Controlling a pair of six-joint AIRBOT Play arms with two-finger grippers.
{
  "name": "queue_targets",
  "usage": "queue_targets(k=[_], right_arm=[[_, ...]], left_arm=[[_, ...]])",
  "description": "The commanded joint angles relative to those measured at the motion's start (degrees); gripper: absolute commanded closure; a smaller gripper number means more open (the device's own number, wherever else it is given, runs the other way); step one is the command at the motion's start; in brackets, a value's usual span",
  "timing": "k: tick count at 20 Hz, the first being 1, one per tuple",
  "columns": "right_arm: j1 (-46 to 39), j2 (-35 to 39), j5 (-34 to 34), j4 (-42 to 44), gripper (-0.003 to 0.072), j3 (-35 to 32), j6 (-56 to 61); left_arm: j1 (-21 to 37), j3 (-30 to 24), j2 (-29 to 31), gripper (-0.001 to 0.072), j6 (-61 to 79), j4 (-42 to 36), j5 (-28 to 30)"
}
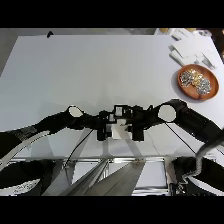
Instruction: Fold the box and place the chain.
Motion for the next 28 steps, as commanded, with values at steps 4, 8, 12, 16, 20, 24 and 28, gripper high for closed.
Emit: queue_targets(k=[4,8,12,16,20,24,28], right_arm=[[0.0,0.0,-0.5,-1.2,0.0520,0.0,0.3],[0.0,0.0,5.0,5.2,0.0443,0.0,-1.2],[0.0,0.0,5.7,1.6,0.0380,0.0,-1.3],[0.0,-0.7,1.7,-4.0,0.0375,0.0,2.3],[0.0,-0.8,0.7,-3.3,0.0389,0.0,2.4],[0.0,-0.7,1.0,-2.2,0.0393,0.0,2.1],[0.4,-0.7,3.5,4.1,0.0393,0.0,-3.2]], left_arm=[[0.0,0.0,0.0,0.0574,0.0,0.0,0.0],[0.0,0.0,0.0,0.0574,0.0,0.0,0.0],[0.0,0.0,0.0,0.0574,0.0,0.0,0.0],[0.0,0.0,0.0,0.0574,0.0,0.0,0.0],[0.0,0.0,0.0,0.0574,0.0,0.0,0.0],[0.0,0.0,0.0,0.0574,0.0,0.0,0.0],[0.0,0.0,0.0,0.0574,0.0,0.0,0.0]])
